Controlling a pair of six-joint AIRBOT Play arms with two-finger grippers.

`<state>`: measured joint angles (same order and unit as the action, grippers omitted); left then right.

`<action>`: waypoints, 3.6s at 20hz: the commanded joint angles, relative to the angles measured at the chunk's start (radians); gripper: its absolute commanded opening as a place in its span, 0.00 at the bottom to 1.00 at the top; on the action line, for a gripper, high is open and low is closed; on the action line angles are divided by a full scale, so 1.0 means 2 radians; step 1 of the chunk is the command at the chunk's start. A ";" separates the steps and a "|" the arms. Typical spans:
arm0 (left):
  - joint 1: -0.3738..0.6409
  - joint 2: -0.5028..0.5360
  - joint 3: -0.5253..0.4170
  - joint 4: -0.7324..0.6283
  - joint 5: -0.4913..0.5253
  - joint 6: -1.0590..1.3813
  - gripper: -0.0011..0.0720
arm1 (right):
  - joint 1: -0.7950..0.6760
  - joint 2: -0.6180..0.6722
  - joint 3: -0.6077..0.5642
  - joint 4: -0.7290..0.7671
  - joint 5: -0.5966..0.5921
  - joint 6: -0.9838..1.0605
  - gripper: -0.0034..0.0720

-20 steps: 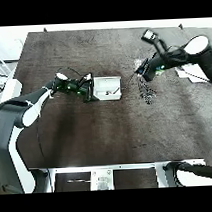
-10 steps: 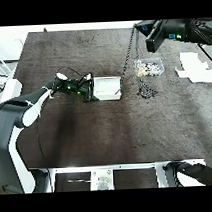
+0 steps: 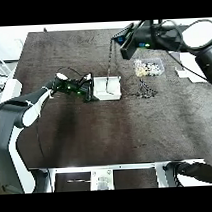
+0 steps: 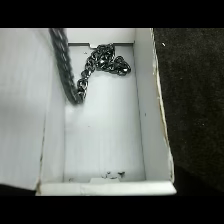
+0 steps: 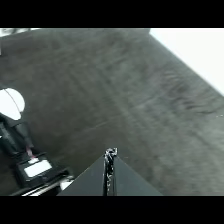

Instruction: Fold the box and place the chain.

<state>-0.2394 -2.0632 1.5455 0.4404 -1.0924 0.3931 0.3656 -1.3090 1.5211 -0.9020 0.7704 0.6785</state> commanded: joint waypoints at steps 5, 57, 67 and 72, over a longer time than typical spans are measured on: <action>0.000 0.000 0.000 0.000 0.000 0.000 0.57 | 0.016 -0.028 -0.047 0.007 0.006 0.020 0.06; 0.000 0.000 0.000 0.000 0.001 0.000 0.57 | -0.138 -0.171 0.020 -0.057 0.261 -0.095 0.06; 0.000 0.000 0.000 0.000 0.001 0.000 0.57 | -0.133 0.009 0.035 -0.011 0.178 -0.091 0.06; 0.000 0.000 0.000 0.000 0.000 0.000 0.57 | -0.126 0.034 0.035 -0.009 0.065 -0.081 0.06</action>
<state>-0.2394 -2.0632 1.5455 0.4408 -1.0904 0.3931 0.1078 -1.2797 1.5898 -0.9466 1.0374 0.4995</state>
